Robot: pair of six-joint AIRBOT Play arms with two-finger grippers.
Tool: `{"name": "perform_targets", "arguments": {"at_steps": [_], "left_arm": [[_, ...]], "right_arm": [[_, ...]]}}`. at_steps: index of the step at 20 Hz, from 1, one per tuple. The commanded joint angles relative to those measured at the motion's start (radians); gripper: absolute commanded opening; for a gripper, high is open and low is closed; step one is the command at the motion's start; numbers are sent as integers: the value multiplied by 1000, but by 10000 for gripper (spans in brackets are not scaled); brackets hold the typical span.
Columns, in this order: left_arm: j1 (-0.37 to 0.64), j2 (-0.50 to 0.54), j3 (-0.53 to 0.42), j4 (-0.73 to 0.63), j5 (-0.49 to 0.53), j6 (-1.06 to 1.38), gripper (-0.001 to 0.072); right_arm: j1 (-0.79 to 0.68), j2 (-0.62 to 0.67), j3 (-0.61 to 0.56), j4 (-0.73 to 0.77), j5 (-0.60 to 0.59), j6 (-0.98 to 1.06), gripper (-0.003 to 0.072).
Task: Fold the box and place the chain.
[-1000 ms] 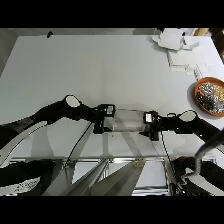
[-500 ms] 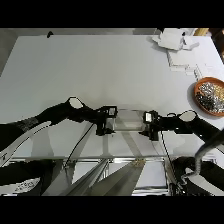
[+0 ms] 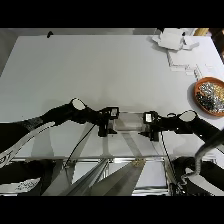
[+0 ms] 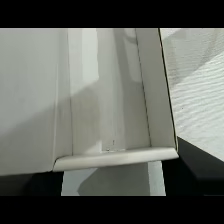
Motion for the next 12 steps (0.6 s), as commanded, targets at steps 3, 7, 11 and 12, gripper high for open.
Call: {"name": "perform_targets", "arguments": {"at_steps": [3,7,11,12], "left_arm": [[-2,-3,-1,8,-2,-1,272],[-3,-3,-1,8,-3,-1,272],[-3,-3,-1,8,-3,-1,272],[-3,-3,-1,8,-3,-1,272]], "right_arm": [[0,1,0,2,-4,0,402],[0,1,0,2,-4,0,402],[0,1,0,2,-4,0,402],[0,1,0,2,-4,0,402]]}}
